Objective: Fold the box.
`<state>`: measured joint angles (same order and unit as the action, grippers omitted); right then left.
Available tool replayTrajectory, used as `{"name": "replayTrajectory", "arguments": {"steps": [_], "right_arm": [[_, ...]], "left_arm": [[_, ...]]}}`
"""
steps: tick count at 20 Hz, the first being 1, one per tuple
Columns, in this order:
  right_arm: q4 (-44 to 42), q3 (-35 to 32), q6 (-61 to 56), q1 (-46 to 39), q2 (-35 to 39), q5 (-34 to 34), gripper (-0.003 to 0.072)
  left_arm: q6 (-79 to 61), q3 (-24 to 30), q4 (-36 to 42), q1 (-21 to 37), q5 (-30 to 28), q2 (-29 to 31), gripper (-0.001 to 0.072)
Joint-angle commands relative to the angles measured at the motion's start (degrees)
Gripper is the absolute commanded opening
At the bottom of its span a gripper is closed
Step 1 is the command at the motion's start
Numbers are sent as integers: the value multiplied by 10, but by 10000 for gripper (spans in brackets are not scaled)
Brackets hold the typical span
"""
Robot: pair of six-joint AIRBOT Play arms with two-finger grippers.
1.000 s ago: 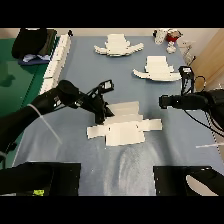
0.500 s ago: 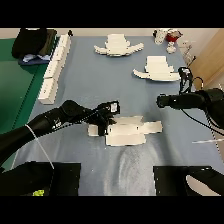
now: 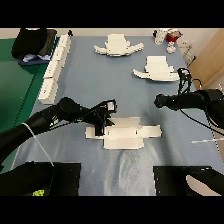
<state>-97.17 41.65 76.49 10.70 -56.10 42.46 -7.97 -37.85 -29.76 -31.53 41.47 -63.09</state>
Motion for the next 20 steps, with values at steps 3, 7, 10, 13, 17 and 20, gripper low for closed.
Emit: {"name": "replayTrajectory", "arguments": {"steps": [3, 7, 10, 13, 17, 20], "right_arm": [[-21, 0, 0, 1, 0, 0, 519], [-31, 0, 0, 1, 0, 1, 519], [-38, 0, 0, 1, 0, 2, 519], [-39, 0, 0, 1, 0, 15, 513], [-38, 0, 0, 1, 0, 38, 513], [-44, 0, 0, 1, 0, 58, 504]], "left_arm": [[0, -9, 2, 37, 57, -1, 10], [1, -9, 1, 37, 78, -33, 11], [1, -9, -3, 37, 87, -49, 12], [1, -9, -5, 37, 100, -50, 12], [1, -9, -5, 37, 122, -50, 12], [37, -9, -7, 37, 129, -50, 12]]}}
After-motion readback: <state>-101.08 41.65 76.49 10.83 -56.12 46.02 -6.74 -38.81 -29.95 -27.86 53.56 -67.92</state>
